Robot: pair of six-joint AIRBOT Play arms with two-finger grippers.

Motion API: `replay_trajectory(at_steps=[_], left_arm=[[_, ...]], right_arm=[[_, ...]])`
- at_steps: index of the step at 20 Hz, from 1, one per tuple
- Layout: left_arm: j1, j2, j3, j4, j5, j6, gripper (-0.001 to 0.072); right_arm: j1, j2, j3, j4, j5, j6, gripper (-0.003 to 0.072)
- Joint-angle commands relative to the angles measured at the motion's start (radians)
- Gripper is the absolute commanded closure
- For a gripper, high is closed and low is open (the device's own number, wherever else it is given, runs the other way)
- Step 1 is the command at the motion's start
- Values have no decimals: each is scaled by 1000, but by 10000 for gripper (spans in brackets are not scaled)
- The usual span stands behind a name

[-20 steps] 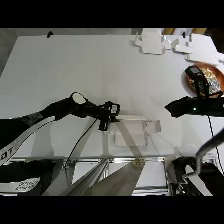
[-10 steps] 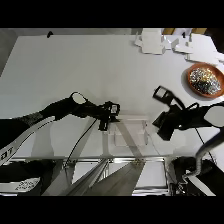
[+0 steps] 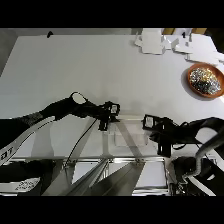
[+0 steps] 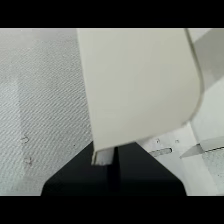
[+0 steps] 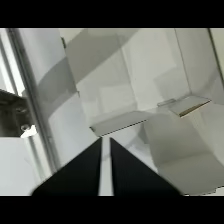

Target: Fold the box and place the chain.

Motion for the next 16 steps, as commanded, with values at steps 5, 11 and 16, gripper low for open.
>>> replay_trajectory(at_steps=[5,11,16], left_arm=[[0,1,1,0,0,0,696],[-1,1,1,0,0,0,696],[-1,1,1,0,0,0,696]], right_arm=[[213,171,-274,-179,-355,-135,22],[278,137,-333,-176,-456,-92,-23],[278,65,-336,-186,-493,-90,-21]])
